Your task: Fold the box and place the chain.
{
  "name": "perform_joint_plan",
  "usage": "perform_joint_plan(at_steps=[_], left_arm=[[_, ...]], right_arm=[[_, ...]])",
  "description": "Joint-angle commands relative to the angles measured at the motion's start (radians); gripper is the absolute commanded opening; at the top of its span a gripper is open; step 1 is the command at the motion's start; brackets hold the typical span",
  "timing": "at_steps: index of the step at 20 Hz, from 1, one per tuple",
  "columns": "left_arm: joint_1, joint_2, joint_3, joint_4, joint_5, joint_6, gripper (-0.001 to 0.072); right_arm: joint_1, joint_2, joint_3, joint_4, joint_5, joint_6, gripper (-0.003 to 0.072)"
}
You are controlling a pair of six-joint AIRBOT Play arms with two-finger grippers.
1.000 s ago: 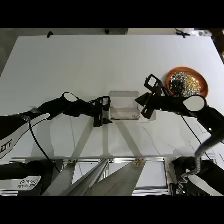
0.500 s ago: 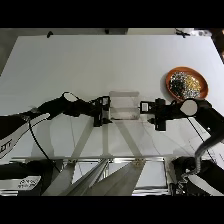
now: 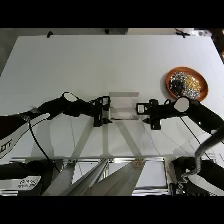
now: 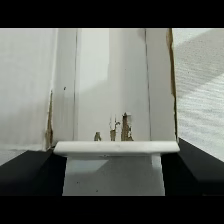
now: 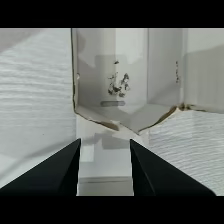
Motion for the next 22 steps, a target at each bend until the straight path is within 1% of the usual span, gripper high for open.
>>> perform_joint_plan(at_steps=[1, 4, 6, 8, 9, 10, 11, 14, 18, 22], left_arm=[[0.000, 0.001, 0.000, 0.000, 0.000, 0.000, 0.0271], [0.000, 0.001, 0.000, 0.000, 0.000, 0.000, 0.0271], [0.000, 0.001, 0.000, 0.000, 0.000, 0.000, 0.0271], [0.000, 0.001, 0.000, 0.000, 0.000, 0.000, 0.0271], [0.000, 0.001, 0.000, 0.000, 0.000, 0.000, 0.0271], [0.000, 0.001, 0.000, 0.000, 0.000, 0.000, 0.0271], [0.000, 0.001, 0.000, 0.000, 0.000, 0.000, 0.0271], [0.000, 0.001, 0.000, 0.000, 0.000, 0.000, 0.0271], [0.000, 0.001, 0.000, 0.000, 0.000, 0.000, 0.0271], [0.000, 0.001, 0.000, 0.000, 0.000, 0.000, 0.0271]], right_arm=[[0.000, -0.005, 0.000, 0.030, -0.034, -0.020, 0.0329], [0.000, -0.005, 0.000, 0.113, -0.036, -0.087, 0.0291], [0.000, -0.005, 0.000, 0.161, -0.038, -0.124, 0.0290], [0.000, -0.005, 0.000, 0.166, -0.043, -0.125, 0.0285], [0.000, -0.005, 0.000, 0.167, -0.043, -0.125, 0.0268], [0.001, -0.005, 0.000, 0.167, -0.042, -0.125, 0.0224], [0.001, -0.005, 0.000, 0.167, -0.043, -0.125, 0.0214], [0.001, -0.005, 0.000, 0.174, -0.043, -0.125, 0.0214], [0.001, -0.006, 0.000, 0.222, -0.055, -0.125, 0.0213], [0.001, -0.006, 0.000, 0.222, -0.061, -0.125, 0.0213]])
